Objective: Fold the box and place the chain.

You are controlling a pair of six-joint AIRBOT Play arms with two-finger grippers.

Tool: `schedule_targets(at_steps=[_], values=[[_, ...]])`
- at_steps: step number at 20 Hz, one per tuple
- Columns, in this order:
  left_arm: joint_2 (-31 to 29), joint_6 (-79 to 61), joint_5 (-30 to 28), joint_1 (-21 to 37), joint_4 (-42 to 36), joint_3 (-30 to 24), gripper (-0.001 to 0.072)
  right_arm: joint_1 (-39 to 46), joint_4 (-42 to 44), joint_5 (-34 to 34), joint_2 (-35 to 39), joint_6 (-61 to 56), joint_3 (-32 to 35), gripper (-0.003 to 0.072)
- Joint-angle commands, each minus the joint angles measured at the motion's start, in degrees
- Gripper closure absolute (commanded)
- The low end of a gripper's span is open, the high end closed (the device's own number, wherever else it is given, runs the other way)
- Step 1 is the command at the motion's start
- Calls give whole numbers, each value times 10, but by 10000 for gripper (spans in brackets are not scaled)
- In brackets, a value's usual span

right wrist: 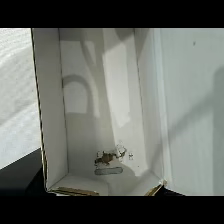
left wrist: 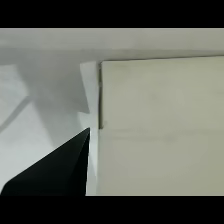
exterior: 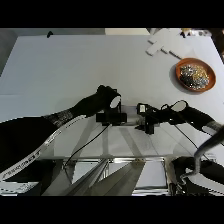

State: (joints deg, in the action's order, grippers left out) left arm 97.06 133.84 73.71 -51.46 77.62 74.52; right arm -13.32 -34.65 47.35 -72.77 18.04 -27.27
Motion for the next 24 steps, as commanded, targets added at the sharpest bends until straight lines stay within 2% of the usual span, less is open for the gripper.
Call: schedule_targets(at_steps=[1, 6, 7, 9, 11, 13, 18, 19, 20, 21, 22, 24], values=[[-2, -6, 15, 12, 4, 11, 377, 0, 0, 0, 0, 0, 0, 463], [9, -14, 11, 16, -1, 18, 402, 0, 0, 0, 0, 0, 0, 463], [14, -14, 11, 15, -5, 18, 457, 0, 0, 0, 0, 0, 0, 463], [21, -14, 11, 14, -7, 18, 479, 0, 0, 0, 0, 0, 0, 463], [22, -14, 8, 14, -6, 18, 636, 0, 0, 0, 0, 0, 0, 463], [22, -3, 6, 14, -6, 18, 689, 0, 0, 0, 0, 0, 0, 463], [22, 0, 3, 14, -7, 18, 704, 0, 0, 0, 0, 0, 0, 463], [21, -6, 5, 14, -7, 18, 661, 0, 0, 0, 0, 0, 0, 463], [19, -23, 9, 14, -8, 19, 554, 0, 0, 0, 0, 0, 0, 463], [16, -47, 19, 15, -10, 21, 417, 0, 0, 0, 0, 0, 0, 463], [10, -69, 28, 18, -10, 22, 350, 0, 0, 0, 0, 0, 0, 463], [-6, -123, 55, 27, -11, 22, 311, 0, 0, 0, 0, 0, 0, 463]])
